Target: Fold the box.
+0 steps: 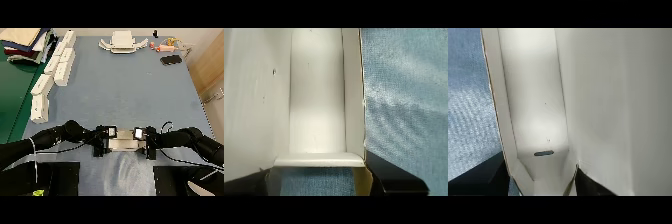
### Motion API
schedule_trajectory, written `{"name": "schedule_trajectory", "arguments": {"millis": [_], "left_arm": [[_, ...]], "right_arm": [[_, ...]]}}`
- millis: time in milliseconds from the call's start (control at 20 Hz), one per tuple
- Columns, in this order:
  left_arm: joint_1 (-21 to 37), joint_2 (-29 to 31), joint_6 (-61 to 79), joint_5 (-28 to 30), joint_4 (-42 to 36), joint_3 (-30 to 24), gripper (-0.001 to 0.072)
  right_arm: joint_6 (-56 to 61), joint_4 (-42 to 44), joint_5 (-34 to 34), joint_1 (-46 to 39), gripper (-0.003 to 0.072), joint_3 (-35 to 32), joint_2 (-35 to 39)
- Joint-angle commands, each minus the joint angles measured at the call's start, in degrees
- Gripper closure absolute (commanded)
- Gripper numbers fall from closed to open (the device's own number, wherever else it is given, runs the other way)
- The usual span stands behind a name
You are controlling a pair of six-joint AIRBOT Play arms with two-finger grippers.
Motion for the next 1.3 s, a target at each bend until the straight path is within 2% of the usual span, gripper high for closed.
{"name": "schedule_trajectory", "arguments": {"millis": [0, 300, 350, 400, 500, 900, 1000, 1100, 1150, 1200, 1250], "left_arm": [[-0.02, -0.02, -0.15, 0.13, 0.04, -0.02, 0.0223], [-0.02, -0.02, -0.15, 0.13, 0.04, -0.02, 0.0222], [-0.02, -0.02, -0.15, 0.15, 0.04, -0.02, 0.0223], [-0.02, -0.02, -0.15, 0.13, 0.04, -0.02, 0.0222], [-0.02, -0.04, -0.15, 0.13, 0.04, -0.04, 0.0222], [-0.02, -0.04, -0.15, 0.15, 0.04, -0.02, 0.0223], [-0.02, -0.04, -0.15, 0.15, 0.07, -0.02, 0.0223], [-0.02, -0.02, -0.15, 0.15, 0.04, -0.02, 0.0222], [-0.02, -0.02, -0.15, 0.15, 0.04, -0.02, 0.0223], [-0.02, -0.02, -0.15, 0.15, 0.04, -0.02, 0.0223], [-0.02, -0.02, -0.15, 0.15, 0.04, -0.02, 0.0223]], "right_arm": [[0.04, 0.07, 0.09, 0.00, 0.0223, 0.02, 0.02], [0.09, 0.17, -0.11, 0.02, 0.0223, 0.02, 0.02], [0.52, 0.11, 0.04, 0.00, 0.0152, 0.02, 0.02], [2.71, 0.04, 0.09, 0.00, -0.0031, 0.04, 0.09], [7.08, -1.11, -1.22, 0.00, -0.0033, 0.24, 0.57], [28.59, -15.13, -20.26, 0.00, -0.0031, 8.48, 9.16], [37.88, -19.12, -26.10, 0.00, -0.0030, 12.17, 12.09], [55.49, -22.03, -31.26, 0.00, -0.0004, 15.30, 14.47], [63.67, -21.73, -33.16, 0.00, 0.0166, 16.04, 14.93], [70.62, -19.85, -34.91, 0.00, 0.0471, 16.11, 15.15], [73.48, -17.03, -34.99, 0.02, 0.0656, 15.63, 15.13]]}}
